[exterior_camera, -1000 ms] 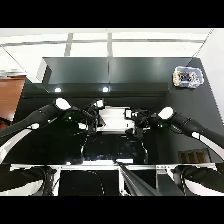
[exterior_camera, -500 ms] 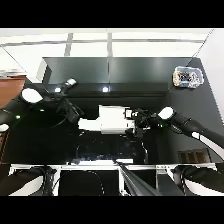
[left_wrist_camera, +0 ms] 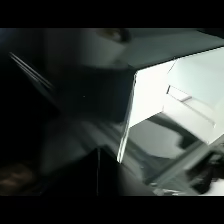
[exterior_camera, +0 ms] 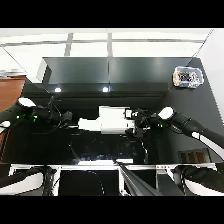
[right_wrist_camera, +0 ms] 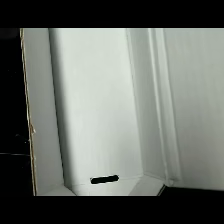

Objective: Fold the box and place the chain.

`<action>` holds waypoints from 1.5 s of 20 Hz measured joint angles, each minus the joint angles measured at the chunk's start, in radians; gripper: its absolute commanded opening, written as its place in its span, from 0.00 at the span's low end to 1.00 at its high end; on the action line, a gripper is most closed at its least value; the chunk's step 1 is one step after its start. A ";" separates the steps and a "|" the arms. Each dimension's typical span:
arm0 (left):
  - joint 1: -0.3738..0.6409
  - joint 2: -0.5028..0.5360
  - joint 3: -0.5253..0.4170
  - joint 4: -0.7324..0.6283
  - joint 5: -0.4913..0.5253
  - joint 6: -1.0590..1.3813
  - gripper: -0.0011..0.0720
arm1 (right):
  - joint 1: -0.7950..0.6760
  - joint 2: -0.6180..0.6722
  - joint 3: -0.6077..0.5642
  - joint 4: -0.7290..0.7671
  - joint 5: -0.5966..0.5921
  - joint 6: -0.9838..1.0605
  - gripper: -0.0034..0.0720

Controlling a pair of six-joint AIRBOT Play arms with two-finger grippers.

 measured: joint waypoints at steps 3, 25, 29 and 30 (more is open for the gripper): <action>-0.046 -0.080 -0.009 -0.079 -0.011 0.037 0.04 | 0.000 0.000 0.000 0.000 0.000 0.000 0.36; -0.061 -0.140 0.113 -0.009 -0.015 0.130 0.04 | 0.000 0.000 0.000 0.000 0.000 0.000 0.36; -0.102 -0.141 0.068 -0.028 0.035 0.093 0.04 | 0.000 0.000 0.000 0.000 0.000 0.000 0.36; -0.115 -0.141 0.055 -0.050 0.044 0.100 0.04 | 0.000 0.000 0.000 0.000 0.000 0.000 0.36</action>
